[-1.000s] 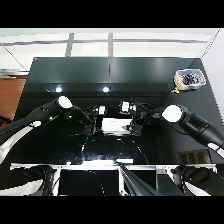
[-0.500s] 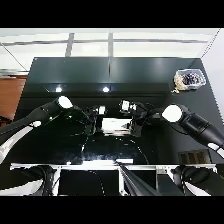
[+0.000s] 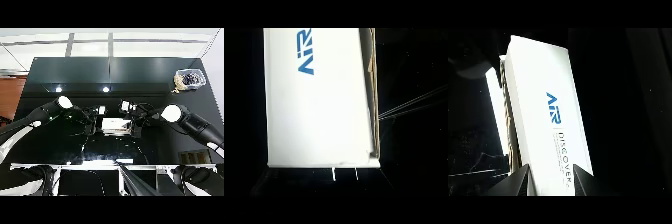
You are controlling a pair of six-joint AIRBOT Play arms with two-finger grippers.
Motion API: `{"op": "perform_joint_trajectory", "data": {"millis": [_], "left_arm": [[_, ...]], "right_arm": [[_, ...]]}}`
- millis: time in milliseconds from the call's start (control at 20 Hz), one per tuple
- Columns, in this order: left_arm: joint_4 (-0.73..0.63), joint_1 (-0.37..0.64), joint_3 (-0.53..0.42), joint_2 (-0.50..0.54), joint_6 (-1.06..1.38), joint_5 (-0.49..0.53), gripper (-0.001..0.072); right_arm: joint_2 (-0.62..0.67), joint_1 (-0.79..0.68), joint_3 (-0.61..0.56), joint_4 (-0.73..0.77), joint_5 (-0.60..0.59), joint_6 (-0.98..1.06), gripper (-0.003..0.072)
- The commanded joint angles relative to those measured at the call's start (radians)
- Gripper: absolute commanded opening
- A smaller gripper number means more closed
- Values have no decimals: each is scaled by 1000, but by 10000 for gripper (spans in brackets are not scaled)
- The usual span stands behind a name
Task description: Fold the box and place the chain.
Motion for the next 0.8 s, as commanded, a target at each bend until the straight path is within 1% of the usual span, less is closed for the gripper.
{"op": "perform_joint_trajectory", "data": {"millis": [0,450,650,750], "left_arm": [[0,-1,0,0,0,0,401],[0,-1,0,0,0,0,402],[0,-1,0,0,0,0,402],[0,-1,0,0,0,0,402]], "right_arm": [[0,1,0,0,1,6,311],[-11,3,0,0,-22,53,310],[-16,3,0,3,-16,52,311],[-16,3,0,3,6,52,311]]}}
